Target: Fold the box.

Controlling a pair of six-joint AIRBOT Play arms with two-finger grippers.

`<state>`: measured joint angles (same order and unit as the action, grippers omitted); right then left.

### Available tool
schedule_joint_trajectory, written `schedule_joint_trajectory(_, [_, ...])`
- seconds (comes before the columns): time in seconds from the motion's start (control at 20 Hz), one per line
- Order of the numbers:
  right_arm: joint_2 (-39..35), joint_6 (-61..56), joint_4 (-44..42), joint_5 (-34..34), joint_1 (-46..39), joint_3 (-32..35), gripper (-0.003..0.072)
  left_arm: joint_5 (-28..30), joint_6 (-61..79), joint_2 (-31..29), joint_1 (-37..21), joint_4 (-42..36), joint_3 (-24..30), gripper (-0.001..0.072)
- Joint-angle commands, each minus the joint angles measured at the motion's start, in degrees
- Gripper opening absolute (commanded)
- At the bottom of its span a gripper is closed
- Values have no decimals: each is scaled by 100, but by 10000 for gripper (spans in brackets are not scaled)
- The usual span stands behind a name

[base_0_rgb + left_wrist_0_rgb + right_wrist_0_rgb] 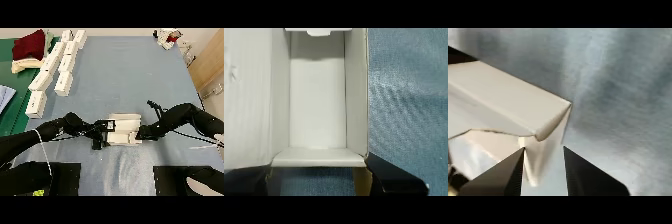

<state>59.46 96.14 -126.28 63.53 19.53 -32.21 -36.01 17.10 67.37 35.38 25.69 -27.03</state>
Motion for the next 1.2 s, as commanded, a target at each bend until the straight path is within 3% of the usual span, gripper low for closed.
schedule_joint_trajectory(0.0, [-7,-1351,1121,-619,837,-138,382,0,2,-2,-2,2,0,449])
schedule_joint_trajectory(0.25, [90,-3134,2347,-688,1690,-538,381,0,2,-2,-2,2,0,449])
schedule_joint_trajectory(0.5, [448,-4666,3246,-212,2433,-1123,365,0,2,-2,-2,2,0,449])
schedule_joint_trajectory(0.85, [1080,-5436,3563,46,2844,-1458,332,2,2,-2,-2,2,0,449])
schedule_joint_trajectory(0.95, [1126,-5482,3624,66,2844,-1462,233,2,2,-2,-2,2,0,449])
schedule_joint_trajectory(1.0, [1126,-5499,3633,94,2841,-1462,123,0,2,-2,-2,2,0,449])
schedule_joint_trajectory(1.1, [1126,-5497,3635,216,2846,-1462,5,0,2,-2,-2,2,0,449])
schedule_joint_trajectory(1.15, [1126,-5499,3635,293,2844,-1462,4,0,2,-2,-2,2,0,450])
